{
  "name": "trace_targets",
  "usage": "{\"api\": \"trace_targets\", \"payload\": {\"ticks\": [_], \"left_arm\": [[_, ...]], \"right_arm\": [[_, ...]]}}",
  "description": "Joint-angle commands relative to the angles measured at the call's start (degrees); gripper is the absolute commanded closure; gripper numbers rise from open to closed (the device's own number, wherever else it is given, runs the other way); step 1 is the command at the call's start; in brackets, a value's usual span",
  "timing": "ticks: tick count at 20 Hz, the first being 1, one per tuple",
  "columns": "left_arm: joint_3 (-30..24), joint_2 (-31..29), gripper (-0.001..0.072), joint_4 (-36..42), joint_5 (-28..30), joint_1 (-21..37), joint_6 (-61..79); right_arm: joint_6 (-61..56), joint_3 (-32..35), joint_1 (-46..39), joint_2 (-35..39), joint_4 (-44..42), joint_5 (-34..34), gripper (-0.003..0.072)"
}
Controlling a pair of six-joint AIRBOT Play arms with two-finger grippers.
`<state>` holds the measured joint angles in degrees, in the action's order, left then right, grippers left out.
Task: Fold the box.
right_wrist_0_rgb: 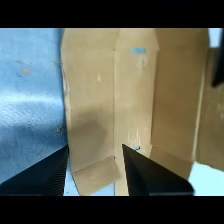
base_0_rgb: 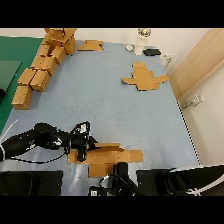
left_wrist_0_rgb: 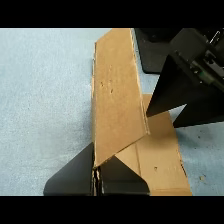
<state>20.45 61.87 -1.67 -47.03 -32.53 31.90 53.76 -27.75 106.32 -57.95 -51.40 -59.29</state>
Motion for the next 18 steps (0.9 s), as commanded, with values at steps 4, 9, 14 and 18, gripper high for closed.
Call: {"api": "trace_targets", "payload": {"ticks": [4,9,14,18], "left_arm": [[-0.02,0.04,0.0696,-0.02,0.0,0.0,0.0],[-0.02,0.04,0.0696,-0.02,0.0,0.0,0.0],[-0.02,0.04,0.0696,-0.02,0.0,0.0,0.0],[-0.02,0.04,0.0696,-0.02,0.0,0.0,0.0]], "right_arm": [[-7.19,-0.81,0.02,0.31,4.61,-3.85,0.0087],[-6.45,0.72,-7.58,8.41,-3.72,-4.31,-0.003],[-2.34,8.0,-9.73,19.85,0.15,1.38,-0.0029],[-1.57,13.7,-13.2,28.2,6.16,9.7,-0.0029]]}}
